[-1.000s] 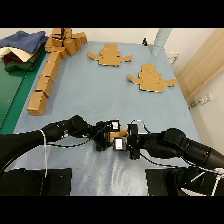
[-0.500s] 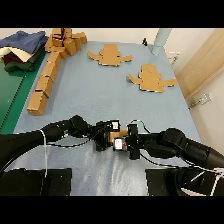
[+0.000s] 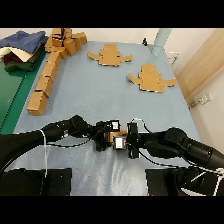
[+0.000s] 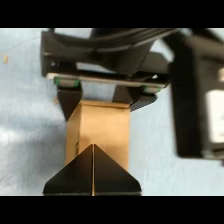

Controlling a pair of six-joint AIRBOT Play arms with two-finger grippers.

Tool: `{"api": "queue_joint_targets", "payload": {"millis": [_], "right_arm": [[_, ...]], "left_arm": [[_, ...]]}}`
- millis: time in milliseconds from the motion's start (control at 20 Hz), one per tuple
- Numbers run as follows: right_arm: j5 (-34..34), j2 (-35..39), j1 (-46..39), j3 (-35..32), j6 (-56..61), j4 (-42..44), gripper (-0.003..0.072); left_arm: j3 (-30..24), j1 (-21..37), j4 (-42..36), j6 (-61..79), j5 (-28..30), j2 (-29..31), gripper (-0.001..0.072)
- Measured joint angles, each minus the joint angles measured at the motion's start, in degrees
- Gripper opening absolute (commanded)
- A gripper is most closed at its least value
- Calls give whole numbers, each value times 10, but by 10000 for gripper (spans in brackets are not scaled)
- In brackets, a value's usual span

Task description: Fold the box.

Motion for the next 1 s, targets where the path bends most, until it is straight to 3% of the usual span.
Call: {"api": "queue_joint_targets", "payload": {"millis": [1000], "right_arm": [[8, -42, 0, 0, 0, 20, 5]], "left_arm": [[0, 0, 0, 0, 0, 0, 350]]}}
